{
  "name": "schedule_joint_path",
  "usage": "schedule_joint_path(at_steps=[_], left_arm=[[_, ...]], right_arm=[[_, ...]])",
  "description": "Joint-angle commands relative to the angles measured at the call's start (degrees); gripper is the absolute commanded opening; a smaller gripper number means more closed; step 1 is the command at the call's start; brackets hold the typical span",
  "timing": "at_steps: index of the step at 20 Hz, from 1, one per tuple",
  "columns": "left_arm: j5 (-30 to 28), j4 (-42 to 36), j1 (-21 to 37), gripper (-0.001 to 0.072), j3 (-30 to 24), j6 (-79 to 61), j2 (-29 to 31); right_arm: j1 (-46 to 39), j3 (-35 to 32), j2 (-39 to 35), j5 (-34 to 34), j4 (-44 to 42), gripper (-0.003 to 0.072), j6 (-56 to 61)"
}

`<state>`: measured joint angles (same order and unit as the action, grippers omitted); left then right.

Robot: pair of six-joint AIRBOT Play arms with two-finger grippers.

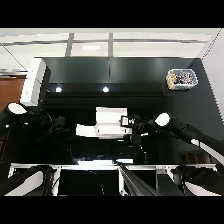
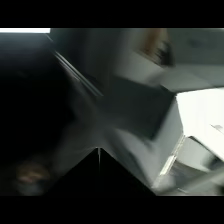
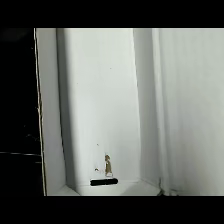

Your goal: Fold the box and place the chain.

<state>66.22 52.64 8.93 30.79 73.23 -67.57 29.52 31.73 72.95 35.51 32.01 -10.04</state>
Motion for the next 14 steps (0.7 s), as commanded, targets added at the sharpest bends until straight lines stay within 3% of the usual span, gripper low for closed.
schedule_joint_path(at_steps=[1,4,7,13,14], left_arm=[[0.57,-10.03,-3.13,0.0027,-1.40,-2.91,-7.10],[-4.94,-11.80,-9.94,0.0027,-1.38,-3.82,-8.07],[-5.84,-12.09,-14.49,0.0028,-0.83,-7.02,-8.63],[1.84,-19.41,-14.86,0.0032,2.12,-23.56,-8.63],[2.47,-19.08,-14.86,0.0099,2.78,-23.54,-8.61]], right_arm=[[0.04,-0.02,0.04,0.04,0.00,0.0405,0.00],[0.04,-0.02,0.04,0.04,0.00,0.0405,0.00],[0.04,-0.02,0.04,0.04,0.00,0.0405,0.00],[0.04,-0.02,0.04,0.04,0.00,0.0405,0.00],[0.04,-0.02,0.04,0.04,0.00,0.0405,-0.02]])
